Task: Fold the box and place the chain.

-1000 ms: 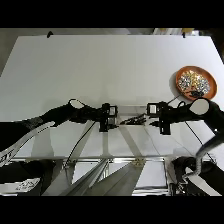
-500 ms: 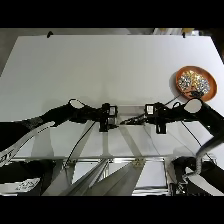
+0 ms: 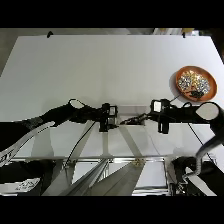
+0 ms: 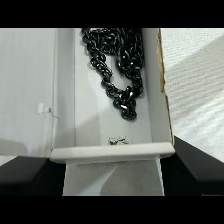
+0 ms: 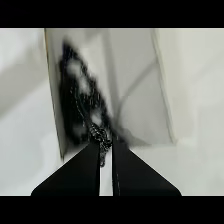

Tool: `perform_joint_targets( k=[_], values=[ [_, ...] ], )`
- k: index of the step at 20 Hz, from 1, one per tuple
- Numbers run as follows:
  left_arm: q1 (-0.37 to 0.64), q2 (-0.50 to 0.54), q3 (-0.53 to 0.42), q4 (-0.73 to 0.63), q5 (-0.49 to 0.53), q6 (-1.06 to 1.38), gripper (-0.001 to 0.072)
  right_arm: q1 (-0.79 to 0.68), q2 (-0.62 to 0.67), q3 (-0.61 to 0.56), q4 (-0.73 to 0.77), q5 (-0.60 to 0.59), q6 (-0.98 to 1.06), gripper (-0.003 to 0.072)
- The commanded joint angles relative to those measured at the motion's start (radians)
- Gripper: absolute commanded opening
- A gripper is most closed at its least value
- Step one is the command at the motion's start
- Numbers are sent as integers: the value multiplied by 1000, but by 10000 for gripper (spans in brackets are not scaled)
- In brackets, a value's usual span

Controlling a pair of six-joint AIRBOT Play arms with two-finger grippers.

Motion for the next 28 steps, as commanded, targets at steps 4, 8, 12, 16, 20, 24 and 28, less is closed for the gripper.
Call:
perform_joint_targets(
  k=[4,8,12,16,20,24,28],
  values=[
    [0,0,0,0,0,0,68,110,19,0,248,-80,-51,21],
    [0,0,0,0,0,0,68,223,-98,0,251,-184,-45,35],
    [0,0,0,0,0,0,68,269,-158,2,252,-236,-39,239],
    [0,0,0,0,0,0,68,175,-92,84,135,-142,-40,239],
    [0,0,0,0,0,0,68,-30,-49,119,-116,-10,-39,217],
    [0,0,0,0,0,0,68,-168,-127,119,-311,43,86,82],
    [0,0,0,0,0,0,68,-173,-235,119,-378,-15,116,84]
  ],
)
